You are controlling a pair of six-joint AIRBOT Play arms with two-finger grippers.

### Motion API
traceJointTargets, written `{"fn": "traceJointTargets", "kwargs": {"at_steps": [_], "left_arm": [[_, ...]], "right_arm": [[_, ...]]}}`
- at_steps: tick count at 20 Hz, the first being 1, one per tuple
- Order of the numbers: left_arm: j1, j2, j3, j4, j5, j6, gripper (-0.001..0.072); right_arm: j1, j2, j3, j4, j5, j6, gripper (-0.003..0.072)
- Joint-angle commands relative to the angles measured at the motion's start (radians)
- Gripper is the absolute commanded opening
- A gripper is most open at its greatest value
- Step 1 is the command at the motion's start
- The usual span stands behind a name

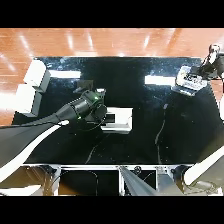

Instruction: Fold the box and place the chain.

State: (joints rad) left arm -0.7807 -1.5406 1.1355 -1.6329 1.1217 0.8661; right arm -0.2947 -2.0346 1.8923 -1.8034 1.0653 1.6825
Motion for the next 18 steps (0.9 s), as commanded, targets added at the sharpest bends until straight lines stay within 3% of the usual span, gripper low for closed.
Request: {"fn": "traceJointTargets", "kwargs": {"at_steps": [1,3,5,8,9,10,18], "left_arm": [[0.0,0.0,0.001,0.0,-0.002,0.0,0.0021],[0.0,0.0,0.001,0.001,-0.007,0.001,0.0021],[0.0,0.0,0.001,0.001,-0.008,0.0,0.0021],[0.001,0.0,0.001,0.001,-0.008,0.001,0.0021],[0.001,0.0,0.001,0.001,-0.007,0.001,0.0021],[0.001,0.0,0.001,0.001,-0.007,0.001,0.0021],[0.0,0.0,0.001,0.002,-0.007,0.001,0.0021]], "right_arm": [[-0.006,-0.019,0.007,-0.012,0.026,-0.01,0.0526],[-0.006,-0.019,0.007,-0.005,0.028,-0.015,0.0526],[-0.006,-0.019,0.006,-0.003,0.037,-0.019,0.0368],[-0.005,-0.019,0.006,-0.003,0.047,-0.024,0.0367],[-0.005,-0.019,0.007,0.0,0.054,-0.04,0.0115],[-0.004,-0.018,0.007,0.001,0.06,-0.046,0.0027],[-0.003,0.127,0.007,0.079,0.061,-0.056,0.0026]]}}
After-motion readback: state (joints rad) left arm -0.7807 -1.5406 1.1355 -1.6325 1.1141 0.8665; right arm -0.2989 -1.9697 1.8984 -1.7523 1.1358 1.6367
